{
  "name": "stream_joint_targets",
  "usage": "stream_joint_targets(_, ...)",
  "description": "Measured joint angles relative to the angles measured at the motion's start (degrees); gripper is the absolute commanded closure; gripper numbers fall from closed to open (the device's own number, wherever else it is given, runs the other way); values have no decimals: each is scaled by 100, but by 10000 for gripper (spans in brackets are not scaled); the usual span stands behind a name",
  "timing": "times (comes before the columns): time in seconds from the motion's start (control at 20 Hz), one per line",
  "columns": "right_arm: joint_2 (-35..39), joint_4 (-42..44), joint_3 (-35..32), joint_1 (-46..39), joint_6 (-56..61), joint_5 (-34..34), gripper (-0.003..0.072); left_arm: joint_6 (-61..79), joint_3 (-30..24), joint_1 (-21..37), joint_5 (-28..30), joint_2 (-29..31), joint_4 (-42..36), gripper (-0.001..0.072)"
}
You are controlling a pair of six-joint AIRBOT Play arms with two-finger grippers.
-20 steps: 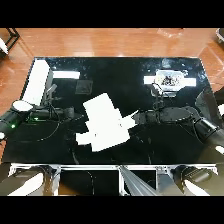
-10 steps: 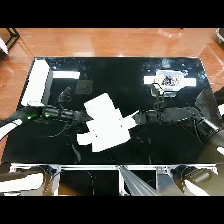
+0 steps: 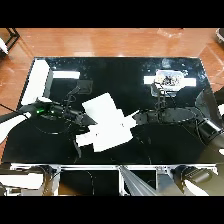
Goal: Fold the box and place the chain.
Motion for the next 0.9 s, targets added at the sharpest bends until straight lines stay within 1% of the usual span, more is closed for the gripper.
stream_joint_targets(0.05, 4, -2, 0, 0, 2, 0, 668, 122, 9, -9, -28, -11, 7, 172)
stream_joint_targets(0.15, 4, -2, 0, 0, 2, 0, 668, 284, 28, -46, -129, -20, 74, 173)
stream_joint_targets(0.25, 4, -2, 0, 0, 7, 0, 668, 358, 48, -87, -105, -28, 271, 175)
stream_joint_targets(0.3, 4, -2, 0, 2, 22, 0, 668, 374, 57, -109, -42, -28, 354, 212)
stream_joint_targets(0.4, 4, -2, 0, 0, 22, 0, 668, 393, 68, -146, 44, -28, 446, 216)
stream_joint_targets(0.45, 4, -2, 0, 0, 22, 0, 668, 396, 72, -170, 96, -28, 463, 249)
stream_joint_targets(0.5, 4, -2, 0, 2, 22, 2, 668, 398, 79, -188, 140, -28, 503, 290)
stream_joint_targets(0.55, 4, -4, 0, 0, 22, 2, 668, 402, 81, -201, 162, -28, 522, 369)
stream_joint_targets(0.6, 4, -4, 0, 0, 22, 2, 668, 411, 83, -216, 170, -28, 542, 475)
stream_joint_targets(0.65, 4, -9, 0, 0, 22, 7, 668, 413, 83, -223, 177, -28, 557, 539)
stream_joint_targets(0.7, 4, -11, 0, 0, 22, 11, 651, 415, 92, -227, 184, -28, 581, 623)
stream_joint_targets(0.75, 4, -7, 0, 2, 26, 17, 338, 417, 107, -234, 173, -28, 586, 688)
stream_joint_targets(0.8, 4, 0, 0, -4, 61, 24, 2, 413, 136, -238, 157, -28, 588, 688)
stream_joint_targets(0.85, 4, -9, 2, -39, 96, 7, -15, 413, 173, -238, 140, -28, 595, 689)
stream_joint_targets(0.9, 9, -31, 13, -129, 122, -66, -15, 413, 225, -238, 61, -28, 603, 690)
